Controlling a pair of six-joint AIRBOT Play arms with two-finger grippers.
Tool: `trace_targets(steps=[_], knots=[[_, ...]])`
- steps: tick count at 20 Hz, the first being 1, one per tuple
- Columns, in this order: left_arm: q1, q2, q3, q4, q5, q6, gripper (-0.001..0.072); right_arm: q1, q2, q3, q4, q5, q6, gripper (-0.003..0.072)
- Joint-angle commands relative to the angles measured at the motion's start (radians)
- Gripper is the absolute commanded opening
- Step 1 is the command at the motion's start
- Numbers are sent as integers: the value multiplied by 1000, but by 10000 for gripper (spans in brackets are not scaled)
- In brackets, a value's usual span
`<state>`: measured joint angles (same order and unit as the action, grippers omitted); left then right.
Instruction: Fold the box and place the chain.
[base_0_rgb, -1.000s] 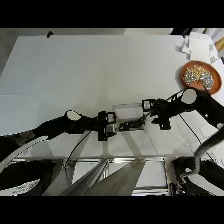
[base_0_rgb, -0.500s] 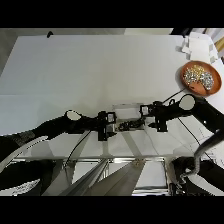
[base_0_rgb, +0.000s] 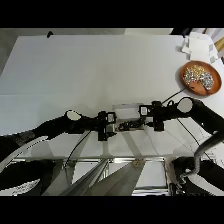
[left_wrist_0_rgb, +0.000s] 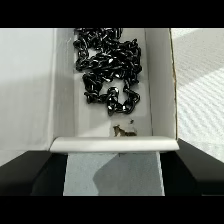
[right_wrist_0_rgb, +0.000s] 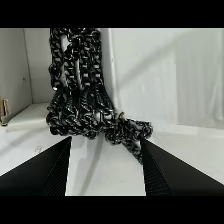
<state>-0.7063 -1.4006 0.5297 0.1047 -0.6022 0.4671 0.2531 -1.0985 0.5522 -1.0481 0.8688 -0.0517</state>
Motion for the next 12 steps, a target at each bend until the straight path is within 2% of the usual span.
trace_targets(steps=[1,7,12], knots=[[0,0,0,0,0,0,150,1,-2,-13,25,-40,-11,478],[0,0,0,0,0,0,150,1,-2,-74,62,-82,-63,478],[0,1,0,0,0,0,150,1,-3,-76,92,-114,-63,476]])
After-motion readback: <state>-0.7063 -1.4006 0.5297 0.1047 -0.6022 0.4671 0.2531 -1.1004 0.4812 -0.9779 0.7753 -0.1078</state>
